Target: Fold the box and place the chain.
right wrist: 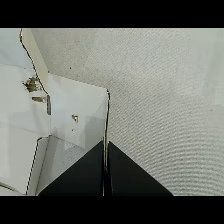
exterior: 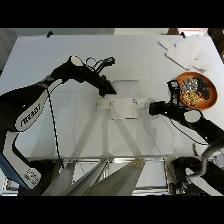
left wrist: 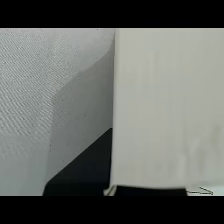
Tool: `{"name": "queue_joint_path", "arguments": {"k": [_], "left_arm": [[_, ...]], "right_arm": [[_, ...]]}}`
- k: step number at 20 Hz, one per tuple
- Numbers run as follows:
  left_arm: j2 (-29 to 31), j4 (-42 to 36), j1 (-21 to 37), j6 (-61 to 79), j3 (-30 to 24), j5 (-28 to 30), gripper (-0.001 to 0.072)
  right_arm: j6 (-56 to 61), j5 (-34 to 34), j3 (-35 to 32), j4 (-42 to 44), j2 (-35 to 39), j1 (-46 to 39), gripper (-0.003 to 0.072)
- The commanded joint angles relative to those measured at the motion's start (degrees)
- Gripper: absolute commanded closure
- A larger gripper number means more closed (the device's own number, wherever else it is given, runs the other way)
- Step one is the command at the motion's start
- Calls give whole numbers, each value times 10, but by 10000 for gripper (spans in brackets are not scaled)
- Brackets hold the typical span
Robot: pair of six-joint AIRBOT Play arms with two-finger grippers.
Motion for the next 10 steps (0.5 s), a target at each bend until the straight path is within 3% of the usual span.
{"name": "queue_joint_path", "arguments": {"k": [1,3,4,5,6,10], "left_arm": [[0,0,0,-1,0,0,696],[0,0,0,-1,0,0,696],[0,0,0,-1,0,-1,696],[0,0,0,-1,0,-3,697],[0,0,0,-1,0,-5,697],[9,15,1,-51,0,-40,704]], "right_arm": [[0,2,0,0,0,1,677],[0,2,0,0,0,1,659],[0,3,0,0,0,1,547],[0,2,0,0,0,1,328],[0,0,0,1,0,1,200],[1,-8,1,29,40,1,211]]}}
